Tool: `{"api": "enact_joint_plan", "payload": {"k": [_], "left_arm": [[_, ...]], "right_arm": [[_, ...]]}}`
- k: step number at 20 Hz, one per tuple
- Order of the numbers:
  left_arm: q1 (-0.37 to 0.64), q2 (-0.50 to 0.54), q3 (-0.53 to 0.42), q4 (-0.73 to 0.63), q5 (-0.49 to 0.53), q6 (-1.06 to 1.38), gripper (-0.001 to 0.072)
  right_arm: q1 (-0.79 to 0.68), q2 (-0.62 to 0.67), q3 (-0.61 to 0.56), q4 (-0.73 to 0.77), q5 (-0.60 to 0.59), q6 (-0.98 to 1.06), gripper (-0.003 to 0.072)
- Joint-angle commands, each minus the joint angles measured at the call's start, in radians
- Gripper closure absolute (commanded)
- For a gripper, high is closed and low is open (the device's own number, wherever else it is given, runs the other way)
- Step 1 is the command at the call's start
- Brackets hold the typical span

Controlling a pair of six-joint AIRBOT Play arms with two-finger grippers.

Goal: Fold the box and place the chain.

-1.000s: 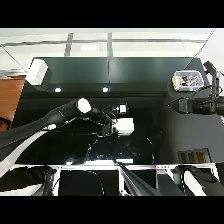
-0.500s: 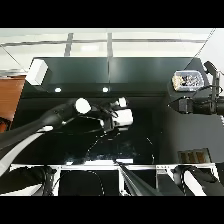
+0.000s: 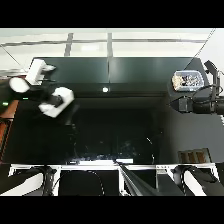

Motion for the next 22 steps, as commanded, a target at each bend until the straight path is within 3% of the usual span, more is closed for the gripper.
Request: {"api": "enact_joint_plan", "payload": {"k": [1,4,7,13,18,19,20,21,22], "left_arm": [[0.308,-0.008,0.0,0.088,0.016,-0.077,0.0417],[0.397,-0.013,0.002,-0.002,0.137,-0.076,0.0418],[0.382,-0.035,0.018,-0.013,0.274,-0.008,0.0419],[0.34,-0.25,0.227,-0.027,0.138,0.014,0.0421],[0.308,-0.338,0.283,-0.055,0.127,0.014,0.042],[0.304,-0.343,0.283,-0.051,0.155,0.014,0.0392],[0.301,-0.341,0.283,-0.032,0.196,0.013,0.014],[0.298,-0.336,0.295,-0.013,0.23,0.011,0.0],[0.294,-0.327,0.326,0.0,0.227,0.01,0.0]], "right_arm": [[0.0,0.0,0.0,0.009,-0.029,0.001,0.0672],[0.0,0.0,0.0,0.014,-0.074,0.01,0.0672],[0.003,0.0,0.0,0.014,-0.113,0.04,0.0672],[0.003,0.0,0.0,0.011,-0.113,0.048,0.0672],[0.003,0.0,0.0,0.009,-0.113,0.048,0.0672],[0.003,0.0,0.0,0.009,-0.113,0.049,0.0672],[0.003,0.0,0.0,0.009,-0.113,0.05,0.0672],[0.003,0.0,0.0,0.009,-0.11,0.053,0.0672],[0.003,0.0,0.0,0.009,-0.107,0.053,0.0672]]}}
